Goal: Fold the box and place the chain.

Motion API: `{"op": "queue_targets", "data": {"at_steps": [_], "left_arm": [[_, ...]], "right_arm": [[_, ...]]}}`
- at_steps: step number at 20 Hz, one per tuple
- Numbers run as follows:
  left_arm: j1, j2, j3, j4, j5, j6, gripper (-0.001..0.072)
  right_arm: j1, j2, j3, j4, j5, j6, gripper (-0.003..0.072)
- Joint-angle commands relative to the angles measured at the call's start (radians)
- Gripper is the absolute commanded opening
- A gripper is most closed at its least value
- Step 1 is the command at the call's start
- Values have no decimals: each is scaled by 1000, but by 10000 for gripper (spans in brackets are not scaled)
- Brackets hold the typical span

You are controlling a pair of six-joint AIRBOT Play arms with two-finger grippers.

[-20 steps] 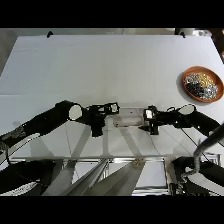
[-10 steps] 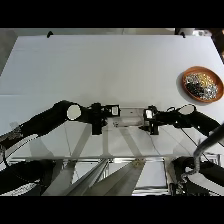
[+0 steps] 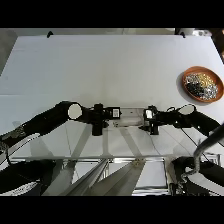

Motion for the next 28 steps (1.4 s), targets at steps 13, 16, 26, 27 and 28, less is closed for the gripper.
{"op": "queue_targets", "data": {"at_steps": [13,16,26,27,28], "left_arm": [[67,-45,0,-32,49,66,293],[53,-52,0,-45,50,76,293],[9,-52,0,-130,20,208,269],[5,-52,0,-141,14,208,269],[4,-51,0,-149,10,208,269]], "right_arm": [[-1,1,0,0,0,0,413],[-1,1,0,0,0,0,413],[-1,1,0,0,0,0,413],[-1,1,0,0,0,0,413],[-1,1,0,0,0,0,413]]}}
